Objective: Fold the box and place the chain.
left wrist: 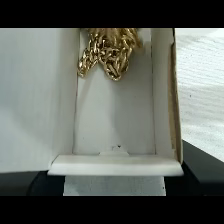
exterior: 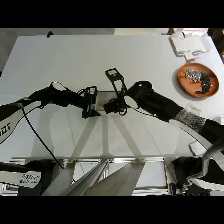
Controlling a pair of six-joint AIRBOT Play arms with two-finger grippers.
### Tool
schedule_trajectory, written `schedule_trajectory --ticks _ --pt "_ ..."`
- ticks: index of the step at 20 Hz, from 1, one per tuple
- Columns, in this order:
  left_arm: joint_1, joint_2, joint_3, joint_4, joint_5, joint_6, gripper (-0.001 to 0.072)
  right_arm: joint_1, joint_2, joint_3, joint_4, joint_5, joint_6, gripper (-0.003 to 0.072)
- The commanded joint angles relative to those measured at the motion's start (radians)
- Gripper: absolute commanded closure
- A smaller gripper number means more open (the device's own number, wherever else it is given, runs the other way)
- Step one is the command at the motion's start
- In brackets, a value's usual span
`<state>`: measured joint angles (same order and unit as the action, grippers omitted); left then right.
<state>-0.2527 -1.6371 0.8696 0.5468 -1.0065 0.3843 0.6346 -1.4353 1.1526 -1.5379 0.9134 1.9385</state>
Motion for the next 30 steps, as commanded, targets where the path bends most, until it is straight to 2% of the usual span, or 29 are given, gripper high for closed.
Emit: schedule_trajectory --ticks 1,4,8,12,15,17,20,23,27,28,29,30 --pt "0.000 0.000 0.000 0.000 0.000 0.000 0.0192 0.001 -0.005 0.001 -0.003 0.018 -0.028 0.0358" --pt "0.000 0.000 0.000 0.000 0.000 0.000 0.0192 0.001 0.040 0.001 -0.003 0.012 -0.112 0.0358" --pt "0.000 0.000 0.000 0.000 0.000 0.000 0.0192 0.000 0.184 0.001 -0.036 0.031 -0.263 0.0370" --pt "0.000 0.000 0.000 0.000 0.000 0.000 0.0192 -0.002 0.293 0.000 -0.187 0.185 -0.409 0.0370" --pt "0.000 0.000 0.000 0.000 0.000 0.000 0.0192 -0.044 0.288 -0.022 -0.186 0.276 -0.455 0.0368" --pt "0.000 0.000 0.000 0.000 0.000 0.000 0.0192 -0.087 0.287 -0.084 -0.180 0.251 -0.508 0.0368" --pt "0.000 0.000 0.000 0.000 0.000 0.000 0.0192 -0.159 0.286 -0.166 -0.124 0.140 -0.689 0.0366" --pt "0.000 0.000 0.000 0.000 0.000 0.000 0.0192 -0.228 0.256 -0.175 0.003 0.081 -0.926 0.0367" --pt "0.000 0.000 0.000 0.000 0.000 0.000 0.0192 -0.265 0.164 -0.175 0.036 0.005 -1.198 0.0364" --pt "0.000 0.000 0.000 0.000 0.000 0.000 0.0192 -0.265 0.136 -0.175 0.043 -0.012 -1.246 0.0325" --pt "0.000 0.000 0.000 0.000 0.000 0.000 0.0192 -0.265 0.108 -0.175 0.058 -0.032 -1.292 0.0244" --pt "0.000 0.000 0.000 0.000 0.000 0.000 0.0192 -0.265 0.080 -0.175 0.076 -0.057 -1.339 0.0224"
